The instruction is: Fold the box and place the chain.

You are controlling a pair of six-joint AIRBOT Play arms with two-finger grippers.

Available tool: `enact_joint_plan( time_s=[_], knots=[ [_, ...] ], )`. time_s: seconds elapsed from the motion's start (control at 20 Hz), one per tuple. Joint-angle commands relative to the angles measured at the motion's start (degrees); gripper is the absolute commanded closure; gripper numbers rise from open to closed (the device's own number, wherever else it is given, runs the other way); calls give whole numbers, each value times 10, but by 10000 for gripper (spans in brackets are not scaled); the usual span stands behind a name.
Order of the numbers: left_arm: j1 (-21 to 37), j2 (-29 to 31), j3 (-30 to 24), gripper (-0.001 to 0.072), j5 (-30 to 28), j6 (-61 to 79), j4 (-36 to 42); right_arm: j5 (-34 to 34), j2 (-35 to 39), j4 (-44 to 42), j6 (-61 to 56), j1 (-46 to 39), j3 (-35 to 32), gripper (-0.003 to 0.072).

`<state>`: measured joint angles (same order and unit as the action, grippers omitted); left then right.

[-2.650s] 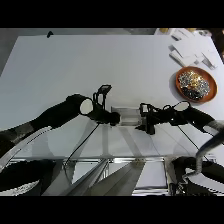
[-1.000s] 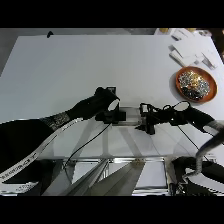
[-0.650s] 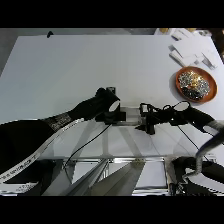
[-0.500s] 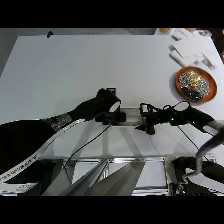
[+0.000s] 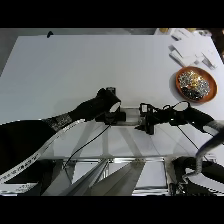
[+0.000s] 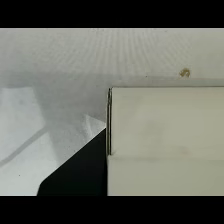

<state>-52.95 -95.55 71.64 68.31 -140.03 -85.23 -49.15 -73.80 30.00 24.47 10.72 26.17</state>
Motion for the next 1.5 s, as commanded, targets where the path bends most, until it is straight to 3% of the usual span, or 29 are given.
enact_joint_plan(
  time_s=[0.0,0.1,0.2,0.25,0.55,0.9,0.95,1.0,1.1,1.25,1.35,1.45],
  knots=[
    [0,0,0,708,2,-4,-6,-1,0,1,0,0,0,426],
    [0,0,0,678,1,-3,-6,-1,0,1,0,0,0,426],
    [1,4,0,430,1,0,-6,-1,0,1,0,0,0,426],
    [2,10,0,362,1,12,-6,-1,0,1,0,0,0,426],
    [51,92,0,357,26,191,49,-1,0,1,0,0,0,426],
    [152,218,-12,351,199,558,93,-1,0,1,0,0,0,426],
    [171,236,-32,220,190,662,109,-1,0,1,0,0,0,426],
    [191,250,-61,37,165,773,139,-1,0,1,0,0,0,426],
    [229,262,-137,11,71,1007,238,-1,0,1,0,0,0,426],
    [245,227,-228,12,-79,1365,371,-1,0,1,0,0,0,426],
    [237,175,-250,12,-117,1539,395,-1,0,1,0,0,0,426],
    [223,122,-250,12,-137,1590,412,-1,0,1,0,0,0,426]
  ],
)
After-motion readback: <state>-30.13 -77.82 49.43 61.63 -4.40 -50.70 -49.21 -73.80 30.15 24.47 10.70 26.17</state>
